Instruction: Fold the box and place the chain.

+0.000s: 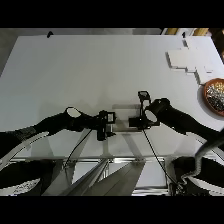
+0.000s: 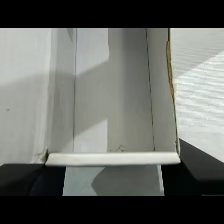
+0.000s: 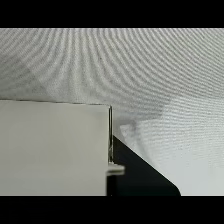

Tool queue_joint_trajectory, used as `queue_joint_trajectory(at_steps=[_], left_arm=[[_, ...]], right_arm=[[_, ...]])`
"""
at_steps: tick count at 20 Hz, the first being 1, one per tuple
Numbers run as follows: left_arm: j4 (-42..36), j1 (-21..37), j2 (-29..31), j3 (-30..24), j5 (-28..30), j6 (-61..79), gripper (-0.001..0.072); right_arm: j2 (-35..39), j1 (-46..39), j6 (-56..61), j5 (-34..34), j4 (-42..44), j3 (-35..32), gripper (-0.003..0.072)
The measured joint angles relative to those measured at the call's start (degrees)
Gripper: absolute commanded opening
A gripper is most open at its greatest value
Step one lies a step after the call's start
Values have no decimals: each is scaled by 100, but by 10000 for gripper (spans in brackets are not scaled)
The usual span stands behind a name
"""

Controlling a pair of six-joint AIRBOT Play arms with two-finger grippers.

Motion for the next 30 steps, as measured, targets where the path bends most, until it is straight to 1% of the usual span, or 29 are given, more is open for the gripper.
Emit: queue_joint_trajectory(at_steps=[1,2,3,5,7,9,11,13,15,16,17,18,20,21,22,23,27,30], left_arm=[[7,0,0,0,0,2,254],[0,0,0,0,11,-4,254],[0,0,0,0,13,-9,254],[0,0,0,0,11,-11,254],[0,0,0,0,9,-11,254],[0,0,0,0,7,-11,254],[-2,0,0,0,7,-11,254],[-2,0,0,0,4,-13,254],[-2,0,0,0,4,-13,254],[-2,0,0,0,4,-13,254],[-2,0,0,0,4,-13,254],[-4,0,0,0,4,-13,254],[-4,0,0,0,4,-13,254],[-4,0,0,0,2,-13,254],[-2,0,0,0,2,-13,254],[-2,0,0,0,4,-13,254],[-2,0,0,0,2,-13,254],[-2,0,0,0,2,-13,254]], right_arm=[[22,0,0,94,0,-11,384],[70,0,-24,72,-7,-9,399],[129,0,-87,-7,-11,-9,400],[332,0,-297,44,-48,-15,416],[651,0,-704,33,-72,-13,426],[1113,-24,-1178,74,-111,2,425],[1606,-203,-1589,291,-214,105,426],[1998,-671,-1998,726,-459,317,426],[2306,-1390,-2428,1154,-964,529,422],[2437,-1851,-2664,1257,-1300,601,395],[2531,-2326,-2852,1239,-1613,649,395],[2603,-2879,-3010,1084,-1875,686,395],[2671,-3923,-3139,503,-2149,723,391],[2673,-4433,-3174,151,-2197,734,364],[2634,-4837,-3178,-184,-2234,748,310],[2540,-5182,-3193,-439,-2269,754,305],[1814,-6061,-3224,-1311,-2524,765,305],[1126,-6671,-3241,-1690,-2592,765,295]])
